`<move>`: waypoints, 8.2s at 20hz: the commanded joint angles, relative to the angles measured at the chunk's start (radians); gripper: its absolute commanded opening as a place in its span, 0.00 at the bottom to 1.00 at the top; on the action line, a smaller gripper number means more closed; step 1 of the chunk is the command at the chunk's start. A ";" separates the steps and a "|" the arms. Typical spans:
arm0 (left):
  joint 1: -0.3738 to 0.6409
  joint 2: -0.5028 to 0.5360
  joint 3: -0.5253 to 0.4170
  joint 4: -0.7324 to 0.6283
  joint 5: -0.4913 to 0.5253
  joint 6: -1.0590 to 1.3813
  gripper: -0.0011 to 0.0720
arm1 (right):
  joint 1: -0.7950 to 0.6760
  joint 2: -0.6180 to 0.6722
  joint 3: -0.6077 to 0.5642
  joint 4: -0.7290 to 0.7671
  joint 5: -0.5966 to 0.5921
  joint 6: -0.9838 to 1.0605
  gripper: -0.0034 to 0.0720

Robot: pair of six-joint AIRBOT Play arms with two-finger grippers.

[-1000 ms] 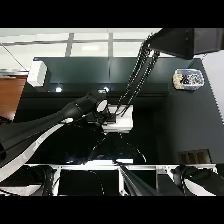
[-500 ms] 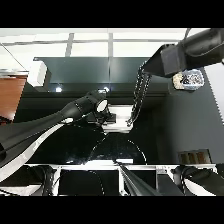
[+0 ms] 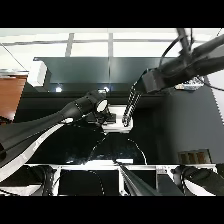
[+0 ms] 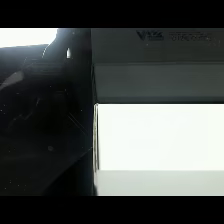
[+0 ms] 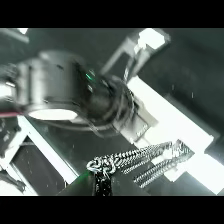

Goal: Fold the box and place the chain.

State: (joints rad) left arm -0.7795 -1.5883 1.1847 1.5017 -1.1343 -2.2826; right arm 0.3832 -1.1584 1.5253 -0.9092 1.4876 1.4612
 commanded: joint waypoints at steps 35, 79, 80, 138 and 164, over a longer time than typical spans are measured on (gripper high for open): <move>0.003 0.009 0.010 -0.018 -0.025 0.004 0.09 | -0.214 0.216 -0.619 -0.502 -0.328 0.062 0.42; 0.378 0.164 -0.424 -0.864 0.261 2.491 0.99 | -0.209 0.214 -0.619 -0.445 -0.314 0.151 0.42; 0.368 0.155 -0.420 -0.866 0.268 2.491 0.99 | -0.209 0.214 -0.619 -0.445 -0.314 0.151 0.42; 0.344 0.139 -0.421 -0.912 0.315 2.433 0.54 | 0.031 -0.088 -0.633 0.087 -0.483 -1.154 0.36; 0.344 0.139 -0.421 -0.912 0.315 2.433 0.54 | 0.031 -0.088 -0.634 0.085 -0.509 -1.117 0.36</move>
State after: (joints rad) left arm -0.4358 -1.4487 0.7631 0.5892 -0.8188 0.1501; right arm 0.4141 -1.2461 0.8921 -0.8227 0.9821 0.3378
